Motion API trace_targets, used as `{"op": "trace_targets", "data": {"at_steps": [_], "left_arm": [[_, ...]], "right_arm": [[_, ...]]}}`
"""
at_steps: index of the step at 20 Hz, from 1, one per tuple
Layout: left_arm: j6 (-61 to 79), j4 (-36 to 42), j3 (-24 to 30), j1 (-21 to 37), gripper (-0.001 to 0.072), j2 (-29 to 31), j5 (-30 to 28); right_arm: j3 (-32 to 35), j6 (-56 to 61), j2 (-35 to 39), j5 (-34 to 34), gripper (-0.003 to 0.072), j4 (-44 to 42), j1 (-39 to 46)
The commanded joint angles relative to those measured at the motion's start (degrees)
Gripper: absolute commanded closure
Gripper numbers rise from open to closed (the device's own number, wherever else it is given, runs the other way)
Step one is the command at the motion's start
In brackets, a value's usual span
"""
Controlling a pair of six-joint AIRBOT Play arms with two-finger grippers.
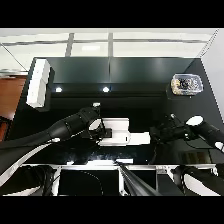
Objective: Fold the box and place the chain.
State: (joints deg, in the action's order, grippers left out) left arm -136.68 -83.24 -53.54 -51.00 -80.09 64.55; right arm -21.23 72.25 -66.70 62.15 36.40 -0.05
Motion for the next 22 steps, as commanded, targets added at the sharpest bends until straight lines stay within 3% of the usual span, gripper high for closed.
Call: {"op": "trace_targets", "data": {"at_steps": [1,2,3,7,8,13,16,19,21,22], "left_arm": [[-0.04,-0.02,-0.02,0.0,0.0681,0.0,0.02],[-0.04,-0.02,-0.02,0.0,0.0681,0.0,0.02],[-0.04,-0.02,-0.02,0.0,0.0681,0.0,0.02],[-0.04,-0.02,-0.02,0.0,0.0681,0.0,0.02],[-0.04,-0.04,-0.02,0.0,0.0681,0.0,0.02],[-0.04,-0.02,-0.02,0.0,0.0682,0.0,0.02],[-0.04,-0.04,-0.02,0.0,0.0681,0.0,0.0],[-0.04,-0.04,-0.02,0.0,0.0681,0.0,0.0],[-0.04,-0.04,-0.02,0.02,0.0681,0.0,0.0],[-0.04,-0.04,-0.02,0.02,0.0681,0.0,0.0]], "right_arm": [[-1.09,-4.22,-2.03,-2.1,0.0631,-8.44,-7.3],[-1.95,-5.84,-2.03,-0.98,0.0529,-9.38,-8.13],[-2.95,-8.37,-2.03,0.42,0.0344,-10.19,-8.61],[-5.09,-16.55,-2.03,3.85,0.0054,-12.74,-8.68],[-5.22,-16.61,-2.03,3.89,0.001,-12.79,-8.68],[-6.86,-16.55,-2.03,4.55,0.0012,-12.98,-11.52],[-8.2,-11.87,-2.03,-0.48,0.0014,-12.94,-14.86],[-9.35,-4.42,-2.03,-6.51,0.0162,-11.63,-19.5],[-10.54,0.87,-2.03,-9.31,0.0165,-8.52,-23.15],[-11.5,4.39,-2.03,-10.45,0.0263,-5.42,-24.85]]}}
